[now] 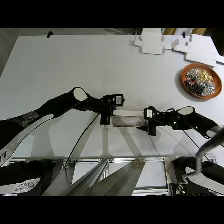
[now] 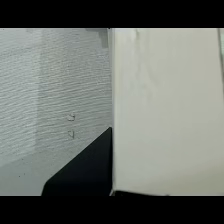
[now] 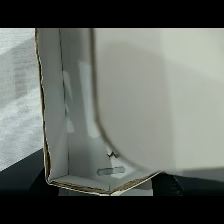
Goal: Fold the box and place the chain.
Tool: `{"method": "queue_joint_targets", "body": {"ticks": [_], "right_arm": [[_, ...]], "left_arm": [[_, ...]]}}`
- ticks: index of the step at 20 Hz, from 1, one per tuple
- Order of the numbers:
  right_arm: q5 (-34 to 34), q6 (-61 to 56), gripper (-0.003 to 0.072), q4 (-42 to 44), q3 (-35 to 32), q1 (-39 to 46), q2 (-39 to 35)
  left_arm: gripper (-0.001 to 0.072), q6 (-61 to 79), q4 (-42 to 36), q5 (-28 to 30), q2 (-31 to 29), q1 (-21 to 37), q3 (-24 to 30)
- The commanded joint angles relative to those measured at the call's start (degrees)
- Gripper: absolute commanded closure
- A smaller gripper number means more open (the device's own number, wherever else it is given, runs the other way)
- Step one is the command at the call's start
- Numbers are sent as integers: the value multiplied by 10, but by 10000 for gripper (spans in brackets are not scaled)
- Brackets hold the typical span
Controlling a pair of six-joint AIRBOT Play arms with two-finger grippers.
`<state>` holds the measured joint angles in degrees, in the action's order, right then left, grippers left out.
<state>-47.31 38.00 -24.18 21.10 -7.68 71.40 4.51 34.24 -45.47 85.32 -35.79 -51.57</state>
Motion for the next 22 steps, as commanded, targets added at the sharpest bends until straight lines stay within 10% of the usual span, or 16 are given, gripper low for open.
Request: {"method": "queue_joint_targets", "body": {"ticks": [1, 5, 9, 22], "right_arm": [[0, 0, 345, 0, 0, 0, 0], [0, 0, 345, 0, 0, 0, 0], [0, 0, 345, 0, 0, 0, 0], [0, 0, 345, 0, 0, -1, 0]], "left_arm": [[700, 0, -13, 2, 0, 0, -1], [685, 2, -11, 3, -1, 0, -1], [69, 4, 0, 3, -2, 1, -1], [95, -147, 142, -35, -134, 37, 0]]}}
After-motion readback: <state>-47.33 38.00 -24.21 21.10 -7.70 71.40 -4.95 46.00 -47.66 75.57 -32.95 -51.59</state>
